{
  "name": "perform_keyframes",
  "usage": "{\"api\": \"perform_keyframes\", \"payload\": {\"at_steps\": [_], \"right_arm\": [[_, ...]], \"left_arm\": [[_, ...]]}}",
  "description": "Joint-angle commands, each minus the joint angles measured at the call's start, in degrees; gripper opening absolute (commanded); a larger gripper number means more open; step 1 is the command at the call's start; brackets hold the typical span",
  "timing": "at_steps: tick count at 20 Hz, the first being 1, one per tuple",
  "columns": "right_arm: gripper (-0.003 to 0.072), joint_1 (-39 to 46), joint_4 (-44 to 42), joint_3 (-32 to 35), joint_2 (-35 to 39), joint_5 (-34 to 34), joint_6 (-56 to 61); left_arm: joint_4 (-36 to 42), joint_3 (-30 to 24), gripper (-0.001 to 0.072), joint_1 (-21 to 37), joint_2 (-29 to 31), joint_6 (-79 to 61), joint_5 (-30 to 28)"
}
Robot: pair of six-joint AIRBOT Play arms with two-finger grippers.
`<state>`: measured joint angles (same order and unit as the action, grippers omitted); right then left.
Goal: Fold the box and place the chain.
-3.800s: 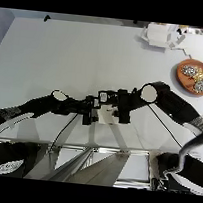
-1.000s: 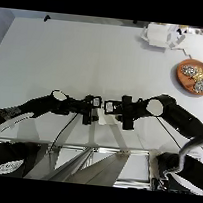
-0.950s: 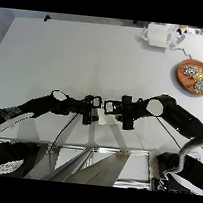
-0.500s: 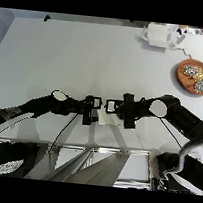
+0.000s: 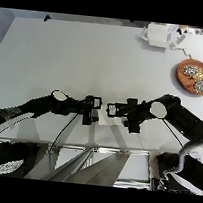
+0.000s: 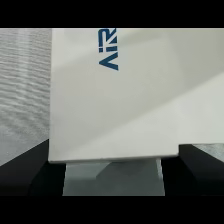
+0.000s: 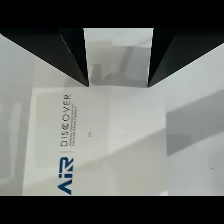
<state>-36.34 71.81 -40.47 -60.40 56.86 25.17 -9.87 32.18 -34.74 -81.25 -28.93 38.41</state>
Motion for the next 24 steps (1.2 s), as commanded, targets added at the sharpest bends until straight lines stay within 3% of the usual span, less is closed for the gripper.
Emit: {"api": "perform_keyframes", "payload": {"at_steps": [1, 7, 9, 14, 16, 20, 24], "right_arm": [[0.0421, -0.02, 1.99, 0.02, 0.04, -2.89, 0.09], [0.0397, -0.02, 4.96, 4.2, 5.09, -7.63, -0.15], [0.0328, -0.02, 4.96, 6.47, 7.23, -10.23, -0.13], [0.0259, -0.02, 4.94, 7.02, 8.79, -13.03, 0.07], [0.0259, -0.02, 4.79, 7.02, 9.44, -12.31, 0.07], [0.0259, -0.02, -0.46, 7.23, 10.82, -4.46, -0.13], [0.0265, -0.02, 0.87, 11.21, 12.41, -6.8, -0.13]], "left_arm": [[0.0, 0.02, 0.0138, 0.0, 0.02, 0.0, 0.0], [0.0, 0.02, 0.0138, 0.0, 0.02, 0.0, -0.02], [0.0, 0.02, 0.0138, 0.0, 0.02, 0.0, 0.0], [0.0, 0.02, 0.0138, 0.0, 0.02, 0.0, -0.02], [0.0, 0.02, 0.0138, 0.0, 0.02, 0.0, -0.02], [0.0, 0.02, 0.0138, 0.02, 0.02, 0.0, -0.02], [0.0, 0.02, 0.0138, 0.0, 0.02, 0.0, 0.0]]}}
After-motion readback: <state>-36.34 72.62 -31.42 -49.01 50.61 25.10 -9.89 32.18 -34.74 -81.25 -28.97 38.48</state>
